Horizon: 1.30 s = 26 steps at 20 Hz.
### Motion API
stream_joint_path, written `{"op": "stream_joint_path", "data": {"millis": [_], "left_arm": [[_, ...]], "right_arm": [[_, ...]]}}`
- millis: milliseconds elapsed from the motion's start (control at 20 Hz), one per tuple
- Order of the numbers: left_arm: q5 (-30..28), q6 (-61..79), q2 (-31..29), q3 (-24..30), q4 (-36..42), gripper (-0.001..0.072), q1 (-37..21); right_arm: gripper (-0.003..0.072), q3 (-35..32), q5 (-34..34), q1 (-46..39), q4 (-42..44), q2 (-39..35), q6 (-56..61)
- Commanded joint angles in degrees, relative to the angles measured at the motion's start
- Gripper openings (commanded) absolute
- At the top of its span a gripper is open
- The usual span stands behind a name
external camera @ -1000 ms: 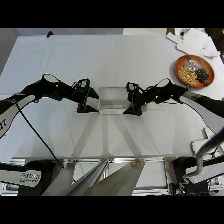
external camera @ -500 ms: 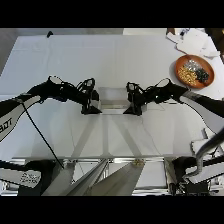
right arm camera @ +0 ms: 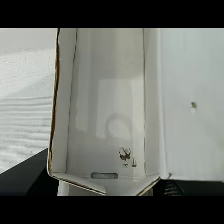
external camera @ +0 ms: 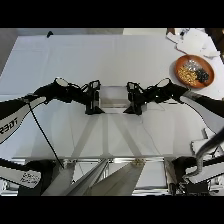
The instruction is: Fold the box and place the chain.
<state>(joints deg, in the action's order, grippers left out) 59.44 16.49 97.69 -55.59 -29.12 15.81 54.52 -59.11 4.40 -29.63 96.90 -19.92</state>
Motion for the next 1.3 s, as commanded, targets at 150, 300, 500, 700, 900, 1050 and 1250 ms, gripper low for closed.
{"op": "stream_joint_path", "data": {"millis": [150,300,500,700,900,1050,1250], "left_arm": [[0.87,1.33,0.09,-0.07,-0.28,0.0388,0.13],[0.81,1.31,0.09,-0.07,-0.28,0.0392,0.13],[0.83,1.29,0.07,-0.07,-0.26,0.0392,0.13],[0.81,1.29,0.07,-0.07,-0.26,0.0392,0.13],[0.81,1.29,0.07,-0.07,-0.24,0.0392,0.13],[0.81,1.29,0.07,-0.07,-0.24,0.0392,0.13],[0.81,1.29,0.07,-0.07,-0.24,0.0392,0.13]], "right_arm": [[0.0457,0.0,-0.24,0.04,-0.07,0.02,-0.04],[0.0457,0.0,-0.24,0.04,-0.04,0.02,-0.04],[0.0457,0.0,-0.24,0.04,-0.07,0.02,-0.04],[0.0457,0.0,-0.24,0.04,-0.04,0.02,-0.04],[0.0457,0.0,-0.24,0.04,-0.07,0.02,-0.04],[0.0457,0.0,-0.24,0.04,-0.04,0.02,-0.04],[0.0456,0.0,-0.31,0.04,0.07,0.02,-0.02]]}}
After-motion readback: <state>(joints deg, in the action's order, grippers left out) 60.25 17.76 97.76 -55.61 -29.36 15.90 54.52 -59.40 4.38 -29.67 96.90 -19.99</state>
